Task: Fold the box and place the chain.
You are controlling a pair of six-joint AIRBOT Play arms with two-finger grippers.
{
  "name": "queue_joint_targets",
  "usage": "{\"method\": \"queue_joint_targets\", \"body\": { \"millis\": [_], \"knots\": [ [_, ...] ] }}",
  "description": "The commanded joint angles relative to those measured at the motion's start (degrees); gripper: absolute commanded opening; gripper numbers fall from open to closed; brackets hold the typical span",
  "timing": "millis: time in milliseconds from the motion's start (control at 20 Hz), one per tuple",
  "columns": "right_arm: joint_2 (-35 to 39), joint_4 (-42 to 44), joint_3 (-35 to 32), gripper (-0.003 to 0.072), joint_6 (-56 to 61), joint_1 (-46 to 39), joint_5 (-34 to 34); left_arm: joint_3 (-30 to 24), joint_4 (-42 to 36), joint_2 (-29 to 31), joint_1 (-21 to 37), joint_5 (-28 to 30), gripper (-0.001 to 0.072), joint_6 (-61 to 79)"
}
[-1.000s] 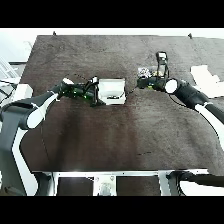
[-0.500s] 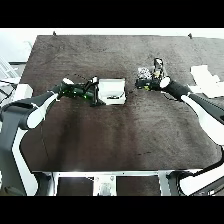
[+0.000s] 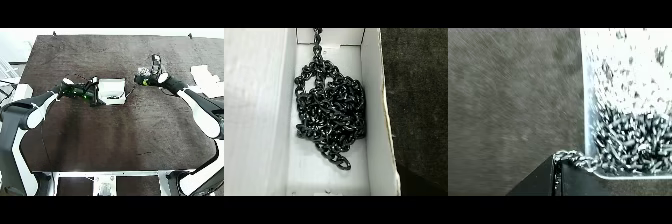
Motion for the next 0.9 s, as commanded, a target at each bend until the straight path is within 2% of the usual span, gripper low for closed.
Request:
{"method": "queue_joint_targets", "body": {
  "millis": [0, 250, 450, 650, 850],
  "knots": [
    [6.6, -2.2, 0.7, 0.0014, -1.7, 1.2, 3.8, 0.0, 0.0, 0.0, 0.0, 0.0, 0.0353, 0.0],
    [26.8, -11.3, 0.7, 0.0013, -1.4, 6.8, 4.0, 0.0, 0.0, 0.0, 0.0, 0.0, 0.0353, 0.0],
    [38.8, -15.6, 0.7, 0.0013, -1.4, 12.3, 4.4, 0.0, 0.0, 0.0, 0.0, 0.0, 0.0353, 0.0],
    [44.1, -16.7, 0.7, 0.0013, -1.4, 18.3, 4.4, 0.0, 0.0, 0.0, 0.0, 0.0, 0.0353, 0.0],
    [44.4, -16.6, 0.6, 0.0013, -0.7, 23.6, 4.8, 0.0, 0.0, 0.0, 0.0, -0.1, 0.0353, 0.0]
  ]
}}
